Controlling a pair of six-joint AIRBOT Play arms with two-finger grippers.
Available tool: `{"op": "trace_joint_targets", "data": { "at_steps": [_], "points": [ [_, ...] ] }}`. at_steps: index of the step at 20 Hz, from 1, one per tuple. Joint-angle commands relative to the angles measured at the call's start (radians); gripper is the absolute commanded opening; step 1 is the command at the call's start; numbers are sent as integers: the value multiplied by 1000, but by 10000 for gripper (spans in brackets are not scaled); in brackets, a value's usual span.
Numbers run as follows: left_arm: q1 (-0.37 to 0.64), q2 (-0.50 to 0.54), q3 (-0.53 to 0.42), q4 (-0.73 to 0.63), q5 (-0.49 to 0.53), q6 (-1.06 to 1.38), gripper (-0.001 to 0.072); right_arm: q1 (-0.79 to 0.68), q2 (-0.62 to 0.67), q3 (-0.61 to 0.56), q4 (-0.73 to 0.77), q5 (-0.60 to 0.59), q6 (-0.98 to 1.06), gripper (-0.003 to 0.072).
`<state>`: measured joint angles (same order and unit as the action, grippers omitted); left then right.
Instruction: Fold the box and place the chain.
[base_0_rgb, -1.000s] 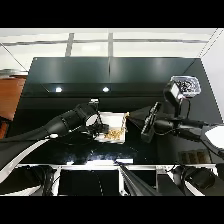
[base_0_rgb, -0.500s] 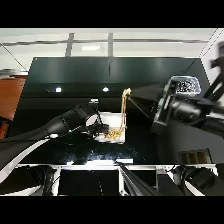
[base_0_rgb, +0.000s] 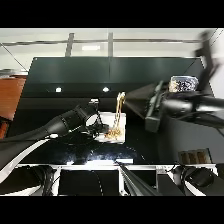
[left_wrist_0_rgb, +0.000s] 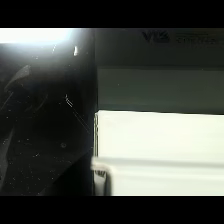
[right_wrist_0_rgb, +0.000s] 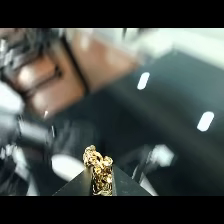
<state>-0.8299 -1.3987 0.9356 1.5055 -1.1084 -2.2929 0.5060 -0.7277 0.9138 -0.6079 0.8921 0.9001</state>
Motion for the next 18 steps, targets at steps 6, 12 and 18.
{"op": "trace_joint_targets", "data": {
  "at_steps": [6, 12, 18],
  "points": [
    [0, -1, 0, 0, 0, 0, 31, 12, -293, -119, -44, 163, 39, 22],
    [0, 0, 0, -4, 0, 0, 31, 8, -312, -118, -124, 196, 43, 669],
    [1, 5, 1, -3, 8, -32, 31, -232, -282, -115, -130, 470, 66, 673]
  ]
}}
